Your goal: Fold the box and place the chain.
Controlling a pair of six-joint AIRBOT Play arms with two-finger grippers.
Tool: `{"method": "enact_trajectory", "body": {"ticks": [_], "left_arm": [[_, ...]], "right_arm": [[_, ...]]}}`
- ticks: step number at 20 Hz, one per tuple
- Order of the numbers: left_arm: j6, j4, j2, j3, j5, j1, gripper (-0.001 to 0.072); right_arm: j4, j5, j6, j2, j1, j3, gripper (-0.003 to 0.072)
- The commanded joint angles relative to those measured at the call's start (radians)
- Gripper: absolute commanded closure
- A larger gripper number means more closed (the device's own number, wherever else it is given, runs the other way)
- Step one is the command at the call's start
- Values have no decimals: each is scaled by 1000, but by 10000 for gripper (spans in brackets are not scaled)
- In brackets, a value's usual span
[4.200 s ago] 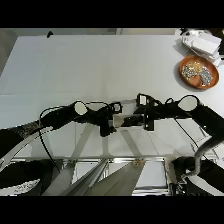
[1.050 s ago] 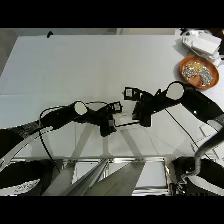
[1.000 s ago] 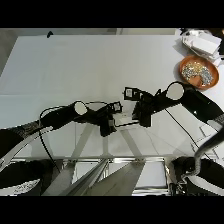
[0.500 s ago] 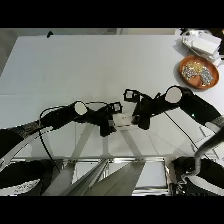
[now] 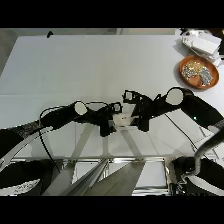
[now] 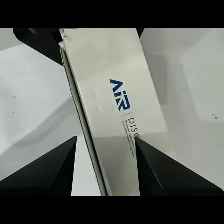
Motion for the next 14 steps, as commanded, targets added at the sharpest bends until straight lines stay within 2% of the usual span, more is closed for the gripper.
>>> {"method": "enact_trajectory", "body": {"ticks": [1, 2, 3, 5, 6, 9, 14], "left_arm": [[0, -1, 1, 0, 1, 0, 376], [0, -1, 1, 0, 1, 0, 376], [0, -1, 1, 0, 1, 0, 376], [0, -1, 1, 0, 1, 0, 376], [0, -1, 1, 0, 1, 0, 376], [0, -1, 1, 0, 1, 0, 376], [0, -1, 1, 0, 1, 0, 376]], "right_arm": [[5, 0, -13, 38, -4, 0, 280], [6, 5, -13, 60, -14, 0, 303], [13, 18, -13, 86, -38, -1, 406], [82, 68, -18, 116, -117, -1, 673], [159, 100, -50, 115, -163, -10, 669], [452, 91, -204, 114, -236, -118, 669], [756, -42, -445, 58, -235, -351, 672]]}}
